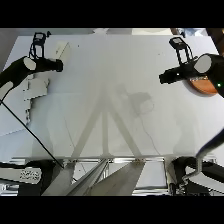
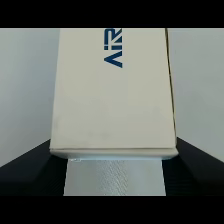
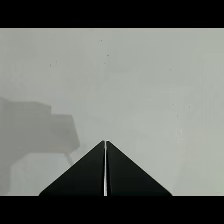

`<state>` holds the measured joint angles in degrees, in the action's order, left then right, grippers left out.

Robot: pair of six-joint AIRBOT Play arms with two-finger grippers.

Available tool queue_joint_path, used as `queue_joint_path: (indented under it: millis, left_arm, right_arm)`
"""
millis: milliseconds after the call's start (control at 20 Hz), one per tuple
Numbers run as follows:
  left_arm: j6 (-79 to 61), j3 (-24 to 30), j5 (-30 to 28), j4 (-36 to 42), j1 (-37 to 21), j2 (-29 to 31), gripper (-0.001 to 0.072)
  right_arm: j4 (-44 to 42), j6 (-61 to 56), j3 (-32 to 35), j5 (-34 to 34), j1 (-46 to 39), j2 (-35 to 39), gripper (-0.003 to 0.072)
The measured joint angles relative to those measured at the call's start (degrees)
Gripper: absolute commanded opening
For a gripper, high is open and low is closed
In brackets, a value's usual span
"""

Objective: Fold the box and place the chain.

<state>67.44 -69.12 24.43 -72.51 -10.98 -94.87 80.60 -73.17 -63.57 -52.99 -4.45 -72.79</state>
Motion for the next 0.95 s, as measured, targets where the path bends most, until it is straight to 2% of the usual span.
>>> queue_joint_path:
  millis: [250,300,350,400,450,700,950]
  left_arm:
    - [3.7,0.0,1.0,-2.5,-0.1,-4.6,0.0011]
    - [4.0,0.0,1.0,-2.6,-0.1,-5.1,0.0038]
    - [4.2,0.0,1.1,-2.8,-0.1,-5.4,0.0205]
    - [4.4,-0.1,1.3,-2.9,-0.1,-5.6,0.0530]
    - [4.5,-0.1,1.3,-3.0,-0.1,-5.7,0.0706]
    - [4.7,0.0,4.2,-3.4,-0.2,-4.2,0.0711]
    - [4.7,0.0,7.8,-3.3,-0.2,1.0,0.0710]
  right_arm:
    - [0.0,0.0,0.0,0.0,0.0,0.0,0.0016]
    - [0.0,0.0,0.0,0.0,0.0,0.0,0.0016]
    - [0.0,0.0,0.0,0.0,0.0,0.0,0.0016]
    - [0.0,0.0,0.0,0.0,0.0,0.0,0.0016]
    - [0.0,0.0,0.0,0.0,0.0,0.0,0.0016]
    - [0.0,0.0,0.0,0.0,0.0,0.0,0.0016]
    - [0.0,0.0,0.0,0.0,0.0,0.0,0.0016]
